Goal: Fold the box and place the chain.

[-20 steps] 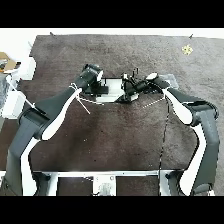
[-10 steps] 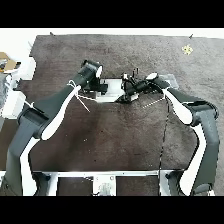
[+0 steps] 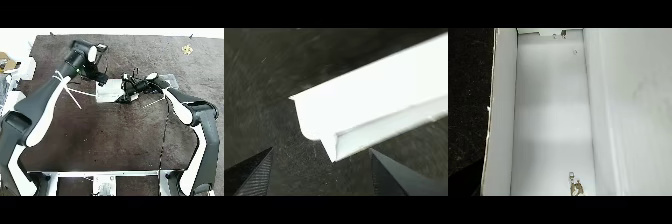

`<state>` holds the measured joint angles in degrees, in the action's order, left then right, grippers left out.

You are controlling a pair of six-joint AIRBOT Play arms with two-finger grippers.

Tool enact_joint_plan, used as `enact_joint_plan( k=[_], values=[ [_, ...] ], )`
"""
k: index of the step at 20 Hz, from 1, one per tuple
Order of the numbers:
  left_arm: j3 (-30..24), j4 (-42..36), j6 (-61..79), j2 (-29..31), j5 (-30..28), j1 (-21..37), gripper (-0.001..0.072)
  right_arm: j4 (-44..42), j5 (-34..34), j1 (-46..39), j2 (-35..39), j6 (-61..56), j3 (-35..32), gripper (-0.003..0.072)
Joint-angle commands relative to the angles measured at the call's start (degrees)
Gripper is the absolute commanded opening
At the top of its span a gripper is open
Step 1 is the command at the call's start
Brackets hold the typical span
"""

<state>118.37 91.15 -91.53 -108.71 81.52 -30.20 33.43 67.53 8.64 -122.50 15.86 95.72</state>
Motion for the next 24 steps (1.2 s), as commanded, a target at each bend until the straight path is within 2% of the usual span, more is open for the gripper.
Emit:
enact_joint_plan(
  k=[1,5,7,10,13,15,16,20,24],
  values=[
    [0.00,-14.95,17.16,2.58,-1.38,4.70,0.0666,-0.04,0.02,0.00,0.00,-0.02,0.00,0.0547],
    [-2.64,-26.16,37.29,2.64,-5.29,13.16,0.0665,-0.02,0.02,0.00,0.00,-0.02,0.00,0.0547],
    [-6.25,-36.00,53.31,2.54,-6.56,17.68,0.0665,-0.02,0.02,-0.02,0.00,-0.02,0.00,0.0547],
    [-15.19,-51.91,77.44,2.49,-9.18,23.15,0.0666,-0.02,0.02,0.00,0.00,-0.02,0.00,0.0547],
    [-25.05,-60.83,96.72,2.49,-10.16,25.88,0.0669,-0.02,0.02,0.00,0.00,-0.02,0.00,0.0547],
    [-29.55,-63.36,102.86,1.90,-10.71,26.49,0.0673,-0.02,0.02,-0.02,0.00,-0.02,0.00,0.0547],
    [-29.94,-64.17,103.86,0.48,-9.64,26.49,0.0610,-0.04,0.02,-0.02,0.00,-0.02,0.00,0.0548],
    [-29.79,-67.98,105.55,-5.07,-8.39,26.49,0.0612,-0.02,0.02,0.00,0.00,-0.02,0.00,0.0547],
    [-29.75,-70.16,108.10,-7.50,-7.93,26.49,0.0613,-0.02,0.00,0.00,0.00,-0.02,0.00,0.0547]
  ],
)
